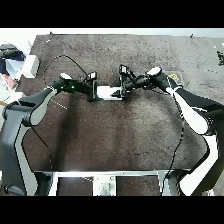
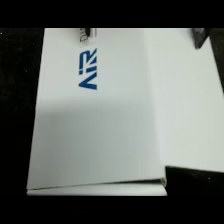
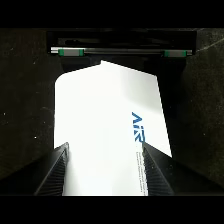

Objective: Fold the box and place the chain.

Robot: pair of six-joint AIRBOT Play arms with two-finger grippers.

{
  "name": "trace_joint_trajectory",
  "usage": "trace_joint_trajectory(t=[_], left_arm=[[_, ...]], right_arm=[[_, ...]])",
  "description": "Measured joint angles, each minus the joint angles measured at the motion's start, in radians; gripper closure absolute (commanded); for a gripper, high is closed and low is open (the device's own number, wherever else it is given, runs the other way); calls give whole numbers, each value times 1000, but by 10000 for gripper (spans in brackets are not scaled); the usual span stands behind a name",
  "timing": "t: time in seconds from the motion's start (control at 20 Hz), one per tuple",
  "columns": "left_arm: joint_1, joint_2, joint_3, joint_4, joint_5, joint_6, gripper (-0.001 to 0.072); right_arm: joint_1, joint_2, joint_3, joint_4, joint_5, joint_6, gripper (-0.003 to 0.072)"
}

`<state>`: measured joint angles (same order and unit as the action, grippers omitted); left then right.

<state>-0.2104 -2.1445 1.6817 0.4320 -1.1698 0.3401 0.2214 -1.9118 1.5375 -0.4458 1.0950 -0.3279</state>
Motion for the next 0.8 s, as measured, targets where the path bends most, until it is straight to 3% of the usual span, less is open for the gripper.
trace_joint_trajectory(t=[0.2, 0.25, 0.55, 0.65, 0.8], left_arm=[[0, 0, 0, -1, 1, -1, 306], [0, 0, 0, -1, 1, -1, 306], [0, 0, 0, -1, 3, -3, 306], [0, 0, 0, -1, 2, -2, 305], [0, 0, 0, -1, 2, -1, 306]], right_arm=[[0, -5, 0, -5, -32, -27, 156], [0, -4, 0, -5, -39, -32, 223], [0, 18, 2, -7, -72, -44, 229], [0, 21, 2, -6, -75, -45, 350], [0, 24, 3, -3, -79, -46, 351]])
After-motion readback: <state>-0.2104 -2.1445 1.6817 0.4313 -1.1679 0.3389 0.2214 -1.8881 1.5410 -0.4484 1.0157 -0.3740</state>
